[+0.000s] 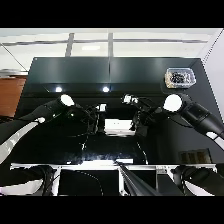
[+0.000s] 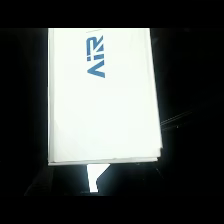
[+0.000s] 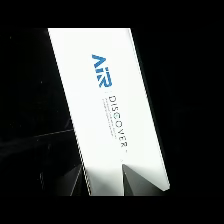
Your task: Fold the box and place the chain.
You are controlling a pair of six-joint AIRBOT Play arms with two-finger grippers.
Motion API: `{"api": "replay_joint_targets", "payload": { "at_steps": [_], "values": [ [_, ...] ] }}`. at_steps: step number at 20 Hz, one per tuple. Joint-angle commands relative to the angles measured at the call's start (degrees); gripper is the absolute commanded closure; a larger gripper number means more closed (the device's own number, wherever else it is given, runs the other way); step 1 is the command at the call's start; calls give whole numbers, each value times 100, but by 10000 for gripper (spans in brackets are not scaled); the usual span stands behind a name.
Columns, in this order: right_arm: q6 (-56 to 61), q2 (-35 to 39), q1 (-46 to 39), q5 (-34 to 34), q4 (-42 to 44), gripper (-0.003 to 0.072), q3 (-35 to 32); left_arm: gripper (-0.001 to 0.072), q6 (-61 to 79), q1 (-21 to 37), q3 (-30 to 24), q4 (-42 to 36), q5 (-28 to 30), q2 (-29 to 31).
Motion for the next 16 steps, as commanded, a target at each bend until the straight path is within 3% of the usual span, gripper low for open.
{"api": "replay_joint_targets", "payload": {
  "at_steps": [1, 5, 6, 7, 8, 10, 13, 16],
  "values": [
    [238, 144, -57, -9, -42, 367, -2, 269, -11, -2, 0, 0, -2, -4],
    [780, 531, -391, 9, -20, 384, -2, 269, -11, -2, 0, 0, -2, -4],
    [1484, 640, -522, 48, -20, 442, -2, 269, -11, -2, 0, 0, -2, -4],
    [2367, 695, -664, 151, 15, 662, -7, 269, -11, -2, 0, 0, -2, -4],
    [3318, 691, -780, 372, 151, 640, -48, 269, -11, -2, 0, 0, -2, -4],
    [3886, 691, -811, 605, 741, 641, -339, 269, -11, -2, 0, 0, -2, -4],
    [3884, 673, -798, -11, 2238, 641, -922, 269, -9, -2, 0, 0, -2, -4],
    [3884, 509, -726, -531, 2645, 641, -1071, 269, -9, -2, 0, 0, -2, -7]
  ]
}}
